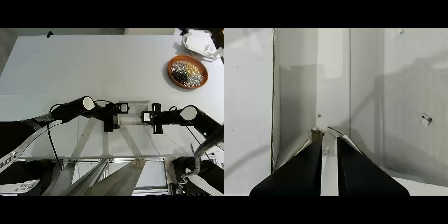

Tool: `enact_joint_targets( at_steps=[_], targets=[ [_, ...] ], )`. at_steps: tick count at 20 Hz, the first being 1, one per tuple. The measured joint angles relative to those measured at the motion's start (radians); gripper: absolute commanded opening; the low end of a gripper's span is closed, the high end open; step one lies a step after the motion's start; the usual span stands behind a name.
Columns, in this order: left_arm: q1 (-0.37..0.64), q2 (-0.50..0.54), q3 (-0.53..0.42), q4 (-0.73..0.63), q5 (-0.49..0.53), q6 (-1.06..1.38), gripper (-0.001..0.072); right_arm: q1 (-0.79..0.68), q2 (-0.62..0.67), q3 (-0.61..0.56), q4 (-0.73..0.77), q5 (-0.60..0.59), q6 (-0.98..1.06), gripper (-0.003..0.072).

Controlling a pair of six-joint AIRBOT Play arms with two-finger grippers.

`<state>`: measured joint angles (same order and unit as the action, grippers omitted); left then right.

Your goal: Fold the box and place the chain.

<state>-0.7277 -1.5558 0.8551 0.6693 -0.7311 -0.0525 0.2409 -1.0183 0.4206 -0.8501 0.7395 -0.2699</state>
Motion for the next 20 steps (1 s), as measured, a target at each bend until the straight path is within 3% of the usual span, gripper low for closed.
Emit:
enact_joint_targets(
  at_steps=[1,2,6,7,10,13,16,20],
  targets=[
    [0.000,0.000,0.000,0.000,0.000,0.000,0.0344,0.000,-0.006,0.000,0.007,0.000,-0.001,0.0309],
    [0.000,0.000,0.000,0.000,0.000,0.000,0.0344,0.000,-0.013,0.000,0.013,0.002,-0.002,0.0360],
    [0.000,0.000,0.000,0.000,0.000,0.000,0.0344,0.000,-0.034,0.000,0.040,-0.006,-0.016,0.0362],
    [0.000,0.000,0.000,0.000,0.000,0.000,0.0344,0.000,-0.036,0.000,0.050,-0.010,-0.019,0.0321],
    [0.000,0.000,0.000,0.000,0.000,0.000,0.0344,0.000,-0.028,0.000,0.072,-0.013,-0.023,0.0015],
    [0.000,0.000,0.000,0.000,0.000,0.000,0.0344,-0.011,0.027,0.000,0.055,0.042,-0.010,0.0018],
    [0.000,0.000,0.000,0.000,0.000,0.000,0.0344,-0.062,0.107,0.000,0.044,0.172,0.072,0.0018],
    [0.000,0.000,0.000,0.000,0.000,0.000,0.0344,-0.179,0.215,0.000,0.043,0.293,0.308,0.0018]
  ],
)
